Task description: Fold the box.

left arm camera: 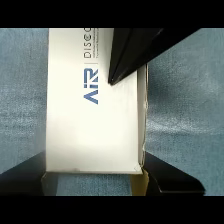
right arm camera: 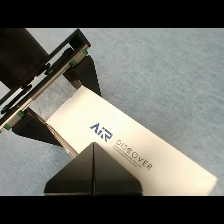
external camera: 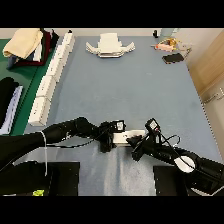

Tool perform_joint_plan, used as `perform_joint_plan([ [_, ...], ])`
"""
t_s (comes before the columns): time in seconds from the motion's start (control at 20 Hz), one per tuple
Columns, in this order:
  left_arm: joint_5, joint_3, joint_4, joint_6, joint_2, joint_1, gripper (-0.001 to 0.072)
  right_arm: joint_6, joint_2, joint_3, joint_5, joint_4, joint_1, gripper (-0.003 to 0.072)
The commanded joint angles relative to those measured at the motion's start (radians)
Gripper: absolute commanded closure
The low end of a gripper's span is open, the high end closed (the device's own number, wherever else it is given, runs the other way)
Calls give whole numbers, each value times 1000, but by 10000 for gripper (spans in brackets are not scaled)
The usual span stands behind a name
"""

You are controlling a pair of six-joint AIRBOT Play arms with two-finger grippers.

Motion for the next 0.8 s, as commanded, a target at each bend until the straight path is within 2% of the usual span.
perform_joint_plan([
  [0.0, 0, 0, 0, -1, 0, 0, 285, 1, -2, -3, 9, 1, 2, 684],
  [0.4, 0, 0, 0, -1, 0, 0, 285, 0, 113, 26, -82, -8, -1, 683],
  [0.75, -1, 0, 0, -1, 0, 0, 285, 0, 123, 26, -64, -11, -1, 683],
])
